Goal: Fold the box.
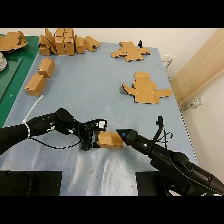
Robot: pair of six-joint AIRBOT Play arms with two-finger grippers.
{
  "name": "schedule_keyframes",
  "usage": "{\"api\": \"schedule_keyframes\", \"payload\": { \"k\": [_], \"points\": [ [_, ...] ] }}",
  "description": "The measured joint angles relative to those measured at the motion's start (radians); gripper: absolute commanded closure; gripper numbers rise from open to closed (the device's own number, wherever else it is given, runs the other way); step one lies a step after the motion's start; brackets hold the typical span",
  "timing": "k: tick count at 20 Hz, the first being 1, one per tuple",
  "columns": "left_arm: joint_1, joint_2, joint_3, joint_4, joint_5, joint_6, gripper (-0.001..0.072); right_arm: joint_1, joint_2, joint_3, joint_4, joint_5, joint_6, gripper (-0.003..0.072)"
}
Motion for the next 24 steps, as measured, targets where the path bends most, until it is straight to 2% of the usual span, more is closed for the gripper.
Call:
{"api": "schedule_keyframes", "payload": {
  "k": [6, 15, 18, 21, 24],
  "points": [
    [0.000, 0.000, 0.000, -0.003, 0.000, 0.000, 0.0306, -0.124, 0.006, 0.000, -0.087, -0.032, 0.000, 0.0685],
    [-0.001, 0.000, 0.000, -0.016, 0.008, -0.002, 0.0307, -0.155, 0.006, 0.000, -0.134, -0.046, 0.000, 0.0685],
    [-0.001, 0.007, 0.000, -0.034, 0.065, -0.096, 0.0308, -0.156, 0.000, 0.000, -0.137, -0.047, 0.000, 0.0686],
    [0.011, 0.034, 0.000, -0.038, 0.163, -0.216, 0.0307, -0.156, -0.014, 0.000, -0.141, -0.047, 0.000, 0.0685],
    [0.069, 0.071, 0.000, -0.038, 0.277, -0.301, 0.0306, -0.156, -0.019, 0.000, -0.141, -0.034, 0.000, 0.0685]
  ]
}}
